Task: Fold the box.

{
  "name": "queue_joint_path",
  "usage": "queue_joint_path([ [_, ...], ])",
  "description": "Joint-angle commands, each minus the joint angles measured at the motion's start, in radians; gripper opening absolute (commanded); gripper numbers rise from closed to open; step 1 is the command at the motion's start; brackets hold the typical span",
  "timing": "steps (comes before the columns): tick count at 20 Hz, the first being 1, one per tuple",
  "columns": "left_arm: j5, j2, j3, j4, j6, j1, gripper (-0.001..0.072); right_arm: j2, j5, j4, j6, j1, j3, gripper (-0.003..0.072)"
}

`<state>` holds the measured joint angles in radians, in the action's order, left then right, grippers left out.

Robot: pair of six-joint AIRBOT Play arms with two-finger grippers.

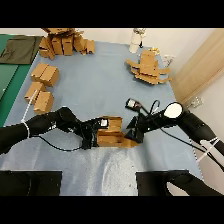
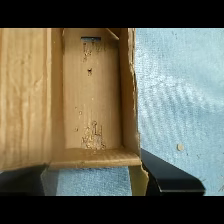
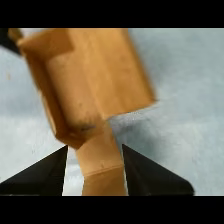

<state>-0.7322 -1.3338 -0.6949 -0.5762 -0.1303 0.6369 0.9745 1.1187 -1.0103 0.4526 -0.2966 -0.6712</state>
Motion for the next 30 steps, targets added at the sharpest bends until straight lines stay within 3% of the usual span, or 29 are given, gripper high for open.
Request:
queue_joint_path([
  [1,0.0,0.0,0.0,0.0,0.0,-0.001,0.0314,-0.005,-0.023,-0.202,-0.028,-0.113,0.017,0.0527],
  [5,0.0,0.0,0.0,0.0,0.0,-0.001,0.0315,0.023,-0.1,-0.22,-0.028,-0.117,0.018,0.0527],
  [12,-0.001,0.0,0.0,0.0,0.0,-0.001,0.0314,0.067,-0.1,-0.029,-0.028,-0.117,0.018,0.0527],
  [13,-0.001,0.0,0.0,0.0,0.0,-0.001,0.0315,0.067,-0.092,-0.024,-0.028,-0.117,0.018,0.0488],
  [16,0.0,0.0,0.0,0.0,0.0,-0.001,0.0314,0.067,-0.064,-0.024,-0.025,-0.117,0.018,0.0212],
  [18,0.0,0.0,0.0,0.0,0.0,-0.001,0.0315,0.067,-0.066,-0.023,-0.022,-0.117,0.019,0.0135],
  [21,0.0,0.0,0.0,0.0,0.0,-0.001,0.0315,0.067,-0.093,-0.017,-0.023,-0.117,0.026,0.0088],
  [30,0.0,0.0,0.0,0.0,0.0,-0.001,0.0315,0.072,-0.148,0.011,-0.024,-0.198,0.048,0.0084],
])
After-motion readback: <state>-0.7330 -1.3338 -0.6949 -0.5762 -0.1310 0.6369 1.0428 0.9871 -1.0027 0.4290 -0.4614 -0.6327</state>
